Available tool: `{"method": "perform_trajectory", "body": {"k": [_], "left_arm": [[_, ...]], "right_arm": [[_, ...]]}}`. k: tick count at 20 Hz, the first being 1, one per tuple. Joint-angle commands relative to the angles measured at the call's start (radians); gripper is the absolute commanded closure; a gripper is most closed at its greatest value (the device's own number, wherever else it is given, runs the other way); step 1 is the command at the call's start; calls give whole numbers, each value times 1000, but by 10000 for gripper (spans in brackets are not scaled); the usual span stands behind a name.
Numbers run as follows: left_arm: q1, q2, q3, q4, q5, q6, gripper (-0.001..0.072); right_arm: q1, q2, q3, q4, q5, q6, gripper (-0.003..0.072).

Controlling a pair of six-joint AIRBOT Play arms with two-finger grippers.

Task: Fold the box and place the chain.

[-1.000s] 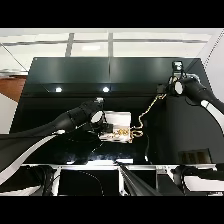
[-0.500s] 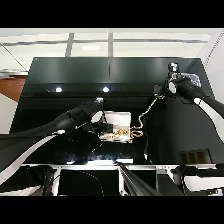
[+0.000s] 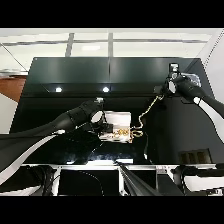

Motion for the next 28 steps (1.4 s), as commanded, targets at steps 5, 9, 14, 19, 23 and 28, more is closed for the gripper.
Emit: {"method": "perform_trajectory", "body": {"k": [5, 9, 14, 19, 23, 28], "left_arm": [[0, -1, 0, 0, -4, 0, 677], [-1, -1, 0, 0, -5, 0, 677], [-1, -1, 0, 0, -5, 0, 677], [-1, -1, 0, 0, -5, 0, 677], [-1, -1, 0, -3, -5, 0, 677], [-1, -1, 0, -3, -6, 0, 677]], "right_arm": [[0, 127, 0, 13, 57, -102, 644], [0, 237, 0, 42, 129, -192, 645], [-29, 232, -12, 123, 171, -216, 324], [-51, 139, -18, 123, 117, -216, 251], [-56, 88, -18, 126, 37, -195, 276], [-58, 52, -18, 125, 10, -190, 276]]}}
